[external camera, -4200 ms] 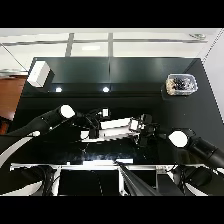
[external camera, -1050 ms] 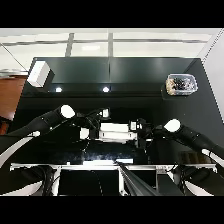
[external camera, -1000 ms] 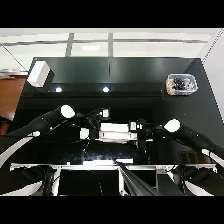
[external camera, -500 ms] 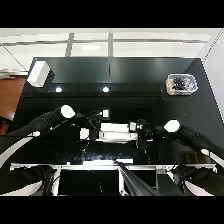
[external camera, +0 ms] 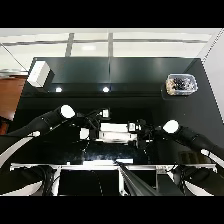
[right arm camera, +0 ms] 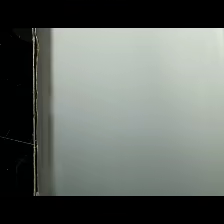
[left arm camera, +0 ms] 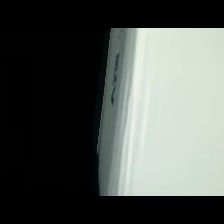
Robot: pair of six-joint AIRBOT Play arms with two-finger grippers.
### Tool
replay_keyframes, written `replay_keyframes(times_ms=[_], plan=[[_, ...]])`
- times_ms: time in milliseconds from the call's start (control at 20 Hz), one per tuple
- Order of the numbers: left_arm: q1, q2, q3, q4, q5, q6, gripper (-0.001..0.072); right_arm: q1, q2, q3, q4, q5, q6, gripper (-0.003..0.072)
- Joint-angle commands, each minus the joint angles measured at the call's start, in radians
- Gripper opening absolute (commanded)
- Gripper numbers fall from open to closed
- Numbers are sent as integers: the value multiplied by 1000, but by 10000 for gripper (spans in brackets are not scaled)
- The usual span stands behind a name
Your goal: Fold the box and place the chain.
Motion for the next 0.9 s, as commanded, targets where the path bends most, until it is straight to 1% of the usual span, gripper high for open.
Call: replay_keyframes(times_ms=[0,150,250,300,350,400,450,600,650,700,750,850], plan=[[0,-1,0,0,-27,0,30,1,-1,0,-2,-5,5,600],[0,-1,0,-2,-48,0,36,1,-1,0,-2,-5,5,599],[0,0,1,-2,-48,-2,188,1,-1,0,-2,-5,5,599],[0,0,1,-2,-49,-2,188,1,-1,0,-2,-5,5,598],[0,0,1,-2,-49,-2,194,1,-1,0,-2,-5,5,535],[0,0,1,-2,-49,-2,262,2,-1,0,-5,-4,5,423],[0,0,1,-2,-48,-2,315,2,-1,0,-5,-3,5,419],[0,5,1,1,-42,-2,317,2,-1,0,-5,-3,5,420],[1,13,1,2,-38,-2,401,2,-1,0,-5,-3,5,419],[1,26,1,2,-32,-3,563,2,-1,0,-5,-3,5,420],[5,40,1,4,-29,-15,627,2,-1,0,-5,-3,5,419],[27,74,1,53,-23,-74,629,1,-1,0,-5,-3,5,420]])
